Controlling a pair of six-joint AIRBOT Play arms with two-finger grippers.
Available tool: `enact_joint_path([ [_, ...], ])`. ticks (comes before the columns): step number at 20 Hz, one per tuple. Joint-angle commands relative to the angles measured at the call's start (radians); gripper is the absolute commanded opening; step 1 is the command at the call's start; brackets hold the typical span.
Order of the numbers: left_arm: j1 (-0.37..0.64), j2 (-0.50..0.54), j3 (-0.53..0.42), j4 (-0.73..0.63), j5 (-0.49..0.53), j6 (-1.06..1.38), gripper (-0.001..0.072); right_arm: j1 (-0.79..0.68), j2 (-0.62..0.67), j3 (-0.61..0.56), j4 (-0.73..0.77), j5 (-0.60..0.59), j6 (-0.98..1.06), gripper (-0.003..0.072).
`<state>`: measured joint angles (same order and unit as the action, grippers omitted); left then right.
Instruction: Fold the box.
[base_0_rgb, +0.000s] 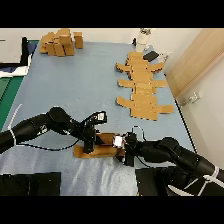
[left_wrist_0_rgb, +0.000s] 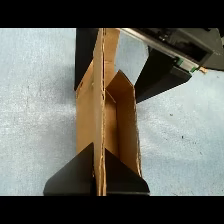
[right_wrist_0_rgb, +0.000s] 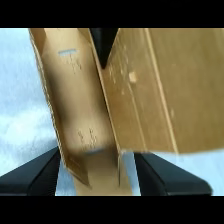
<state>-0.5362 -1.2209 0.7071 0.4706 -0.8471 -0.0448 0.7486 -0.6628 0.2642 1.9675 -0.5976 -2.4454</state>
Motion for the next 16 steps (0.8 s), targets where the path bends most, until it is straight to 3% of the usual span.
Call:
enact_joint_path([
  [1,0.0,0.0,0.0,0.0,0.0,0.0,0.0019,-0.069,-0.071,0.013,0.175,0.005,-0.226,0.072],
  [16,0.0,0.0,0.0,0.0,0.0,0.0,0.0019,-0.067,-0.117,0.013,0.186,-0.013,-0.208,0.072],
])
